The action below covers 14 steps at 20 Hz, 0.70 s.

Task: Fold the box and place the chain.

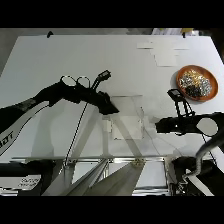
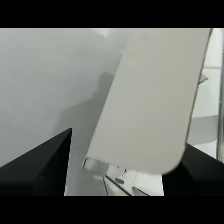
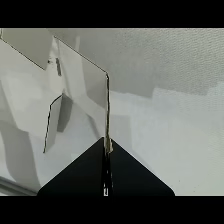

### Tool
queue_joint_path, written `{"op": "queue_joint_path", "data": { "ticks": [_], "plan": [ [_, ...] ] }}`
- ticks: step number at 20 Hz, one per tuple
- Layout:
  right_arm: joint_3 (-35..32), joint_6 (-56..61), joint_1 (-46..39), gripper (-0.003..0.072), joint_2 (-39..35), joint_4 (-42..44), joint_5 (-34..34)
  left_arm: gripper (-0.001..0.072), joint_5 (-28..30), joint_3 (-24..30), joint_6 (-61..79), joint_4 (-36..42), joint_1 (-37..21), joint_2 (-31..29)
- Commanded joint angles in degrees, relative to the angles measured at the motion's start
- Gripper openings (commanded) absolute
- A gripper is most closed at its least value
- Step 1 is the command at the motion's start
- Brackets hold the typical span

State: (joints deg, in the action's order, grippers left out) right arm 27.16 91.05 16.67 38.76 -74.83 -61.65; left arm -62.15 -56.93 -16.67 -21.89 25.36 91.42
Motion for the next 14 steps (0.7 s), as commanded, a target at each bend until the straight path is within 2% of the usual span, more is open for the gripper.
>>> {"op": "queue_joint_path", "data": {
  "ticks": [1,2,4,6,10,11,14],
  "plan": [
    [0.0,0.0,0.1,0.0019,0.0,0.0,0.0,0.0547,-1.0,0.0,3.3,3.1,0.5,2.2],
    [0.0,0.0,0.1,0.0019,0.0,0.0,0.0,0.0535,-1.5,0.0,3.6,3.0,0.4,2.5],
    [0.0,0.0,0.1,0.0019,0.0,0.0,0.0,0.0328,-3.1,0.0,3.6,3.0,0.5,3.1],
    [0.0,0.0,0.1,0.0019,0.0,0.0,0.0,0.0291,-2.8,0.0,3.6,3.1,0.4,3.1],
    [0.0,0.0,0.1,0.0019,0.0,0.0,0.0,0.0037,-4.0,-0.3,5.1,-0.2,0.4,3.0],
    [0.0,0.0,0.1,0.0019,0.0,0.0,0.0,0.0006,-4.6,-0.6,5.1,-2.7,0.4,3.0],
    [0.0,0.0,0.1,0.0019,0.0,0.3,0.2,0.0007,-5.4,-1.2,6.7,-7.1,0.5,3.0]
  ]
}}
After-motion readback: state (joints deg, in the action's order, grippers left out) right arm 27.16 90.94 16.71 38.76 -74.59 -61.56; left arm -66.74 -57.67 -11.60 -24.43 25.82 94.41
